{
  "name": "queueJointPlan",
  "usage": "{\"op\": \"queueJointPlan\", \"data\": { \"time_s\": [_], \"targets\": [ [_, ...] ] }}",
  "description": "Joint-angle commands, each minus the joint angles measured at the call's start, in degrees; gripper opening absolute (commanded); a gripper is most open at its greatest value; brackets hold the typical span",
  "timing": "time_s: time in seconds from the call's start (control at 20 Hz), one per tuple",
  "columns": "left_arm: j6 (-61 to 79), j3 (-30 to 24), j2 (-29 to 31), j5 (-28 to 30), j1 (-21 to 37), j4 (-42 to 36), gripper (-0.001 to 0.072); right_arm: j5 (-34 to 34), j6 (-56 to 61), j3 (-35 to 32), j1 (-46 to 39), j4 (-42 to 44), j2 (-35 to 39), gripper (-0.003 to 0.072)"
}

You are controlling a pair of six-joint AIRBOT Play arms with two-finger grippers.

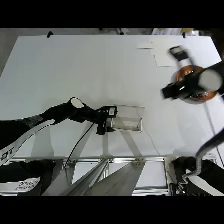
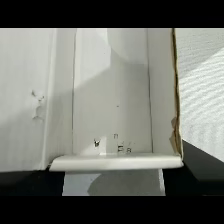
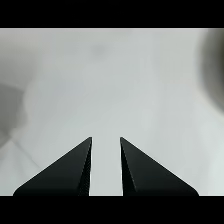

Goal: Fold the box and place the chain.

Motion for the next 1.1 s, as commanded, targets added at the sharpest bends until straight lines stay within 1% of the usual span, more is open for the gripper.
{"op": "queueJointPlan", "data": {
  "time_s": [0.0, 0.1, 0.15, 0.25, 0.45, 0.65, 0.85, 1.05],
  "targets": [
    [0.0, 0.0, 0.0, 0.0, 0.0, 0.0, 0.0360, -5.5, -7.2, 2.6, -20.3, 0.9, -2.3, 0.0179],
    [0.0, 0.0, 0.0, 0.0, 0.0, 0.0, 0.0360, -9.0, -9.9, 2.6, -27.7, 5.0, -4.3, 0.0179],
    [0.0, 0.0, 0.0, 0.0, 0.0, 0.0, 0.0360, -10.2, -12.2, 2.6, -30.0, 6.4, -5.6, 0.0179],
    [0.0, 0.0, 0.0, 0.0, 0.0, 0.0, 0.0360, -12.2, -14.3, 2.6, -31.9, 6.8, -8.5, 0.0179],
    [0.0, 0.0, 0.0, 0.0, 0.0, 0.0, 0.0360, -16.0, -16.9, 2.6, -32.2, 6.9, -16.3, 0.0179],
    [0.0, 0.0, 0.0, 0.0, 0.0, 0.0, 0.0360, -16.5, -19.9, 2.6, -32.2, 7.7, -23.6, 0.0200],
    [0.0, 0.0, 0.0, 0.0, 0.0, 0.0, 0.0360, -17.7, -21.4, 2.6, -32.2, 8.6, -27.8, 0.0198],
    [0.0, 0.0, 0.0, 0.0, 0.0, 0.0, 0.0360, -18.3, -23.3, 2.6, -32.2, 7.5, -30.0, 0.0197]
  ]
}}
